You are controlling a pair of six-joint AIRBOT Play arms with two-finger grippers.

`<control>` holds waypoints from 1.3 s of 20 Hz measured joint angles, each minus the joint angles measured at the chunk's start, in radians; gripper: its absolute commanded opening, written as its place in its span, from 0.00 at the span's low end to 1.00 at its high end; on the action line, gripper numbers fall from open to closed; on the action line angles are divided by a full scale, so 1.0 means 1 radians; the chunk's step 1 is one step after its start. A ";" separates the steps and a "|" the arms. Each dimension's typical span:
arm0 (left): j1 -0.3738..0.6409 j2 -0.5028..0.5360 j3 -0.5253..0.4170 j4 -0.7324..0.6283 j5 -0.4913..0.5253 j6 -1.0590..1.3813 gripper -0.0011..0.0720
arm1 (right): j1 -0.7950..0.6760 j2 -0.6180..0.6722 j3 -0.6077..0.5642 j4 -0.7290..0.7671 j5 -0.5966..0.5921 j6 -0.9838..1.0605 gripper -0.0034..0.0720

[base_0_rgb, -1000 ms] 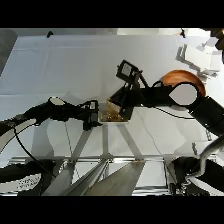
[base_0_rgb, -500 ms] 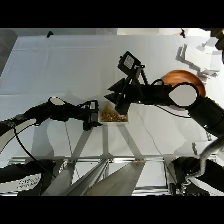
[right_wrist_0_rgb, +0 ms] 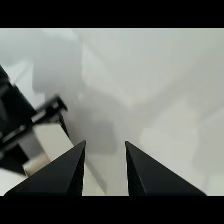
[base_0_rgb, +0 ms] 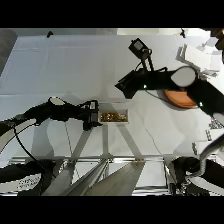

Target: Fold the box and place the chain.

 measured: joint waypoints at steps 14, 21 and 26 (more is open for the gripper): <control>0.000 0.000 0.000 0.000 0.000 0.000 0.44 | 0.002 -0.302 0.188 -0.017 0.435 -0.279 0.50; 0.000 0.000 0.000 0.000 0.000 0.000 0.44 | 0.097 -0.277 0.153 -0.115 0.389 -0.334 0.49; 0.000 0.000 0.000 0.000 0.000 0.000 0.44 | 0.167 -0.189 0.064 -0.220 0.243 -0.343 0.36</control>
